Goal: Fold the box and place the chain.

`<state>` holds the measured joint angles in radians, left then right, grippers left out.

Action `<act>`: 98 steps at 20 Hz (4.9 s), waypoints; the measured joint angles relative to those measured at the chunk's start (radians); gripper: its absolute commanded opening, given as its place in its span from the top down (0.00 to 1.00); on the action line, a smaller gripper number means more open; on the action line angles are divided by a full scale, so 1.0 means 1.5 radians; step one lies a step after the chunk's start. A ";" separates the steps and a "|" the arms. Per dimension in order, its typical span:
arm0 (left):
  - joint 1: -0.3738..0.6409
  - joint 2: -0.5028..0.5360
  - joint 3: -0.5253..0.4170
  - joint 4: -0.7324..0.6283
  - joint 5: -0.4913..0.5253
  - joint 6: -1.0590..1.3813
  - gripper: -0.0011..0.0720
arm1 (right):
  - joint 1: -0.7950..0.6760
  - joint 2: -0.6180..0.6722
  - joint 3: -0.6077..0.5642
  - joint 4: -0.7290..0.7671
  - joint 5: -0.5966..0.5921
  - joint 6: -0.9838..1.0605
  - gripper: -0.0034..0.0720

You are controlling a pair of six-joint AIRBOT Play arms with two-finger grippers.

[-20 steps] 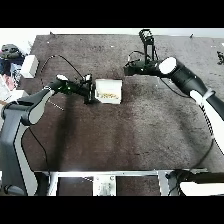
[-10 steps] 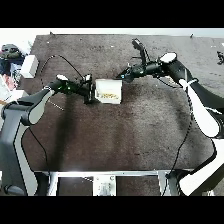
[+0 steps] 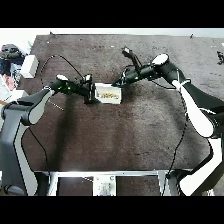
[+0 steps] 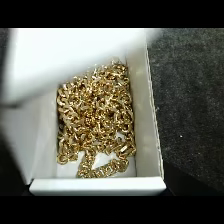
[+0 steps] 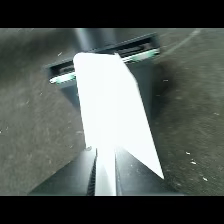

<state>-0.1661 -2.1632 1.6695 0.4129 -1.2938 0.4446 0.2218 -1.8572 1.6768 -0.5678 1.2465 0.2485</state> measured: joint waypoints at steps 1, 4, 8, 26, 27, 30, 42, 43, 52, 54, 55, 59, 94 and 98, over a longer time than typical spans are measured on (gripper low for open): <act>0.000 0.000 0.000 0.000 0.000 0.000 0.50 | 0.006 0.000 0.000 -0.012 0.001 -0.007 0.57; 0.000 0.000 0.000 0.000 0.000 0.000 0.50 | 0.025 0.000 0.000 -0.049 0.001 -0.028 0.58; 0.000 0.000 0.000 0.000 0.000 0.000 0.50 | 0.035 0.000 0.000 -0.074 -0.016 -0.052 0.57; 0.000 0.000 0.000 -0.002 0.002 -0.002 0.50 | 0.047 -0.021 -0.004 -0.085 -0.108 -0.108 0.50; 0.000 0.000 0.000 -0.002 0.002 -0.002 0.50 | 0.047 -0.020 -0.004 -0.085 -0.111 -0.110 0.50; 0.000 0.000 0.000 -0.002 0.002 0.000 0.50 | 0.047 -0.020 -0.004 -0.086 -0.109 -0.112 0.51; -0.001 0.000 0.000 -0.001 0.001 0.000 0.50 | 0.048 -0.019 -0.004 -0.120 -0.078 -0.114 0.74; -0.001 0.000 0.000 -0.001 0.001 0.000 0.50 | 0.049 -0.019 -0.004 -0.124 -0.076 -0.113 0.74; -0.001 0.000 0.000 -0.001 0.001 0.001 0.50 | 0.052 -0.019 -0.004 -0.151 -0.077 -0.111 0.74; -0.001 0.000 0.000 -0.001 0.001 0.000 0.50 | 0.052 -0.016 -0.004 -0.155 -0.085 -0.111 0.74; -0.001 0.000 0.000 -0.001 0.000 -0.001 0.50 | 0.052 -0.012 -0.005 -0.159 -0.092 -0.109 0.74; -0.001 0.000 0.000 -0.001 0.001 -0.001 0.50 | 0.052 -0.001 -0.005 -0.159 -0.107 -0.103 0.74; 0.000 0.000 0.000 0.000 -0.003 0.001 0.50 | 0.018 -0.007 -0.028 -0.063 -0.067 -0.074 0.94; -0.001 0.000 0.000 -0.001 -0.001 0.000 0.50 | 0.008 -0.031 -0.028 -0.018 -0.031 -0.066 0.94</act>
<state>-0.1669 -2.1635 1.6695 0.4122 -1.2953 0.4450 0.2344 -1.9038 1.6341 -0.5945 1.2007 0.1490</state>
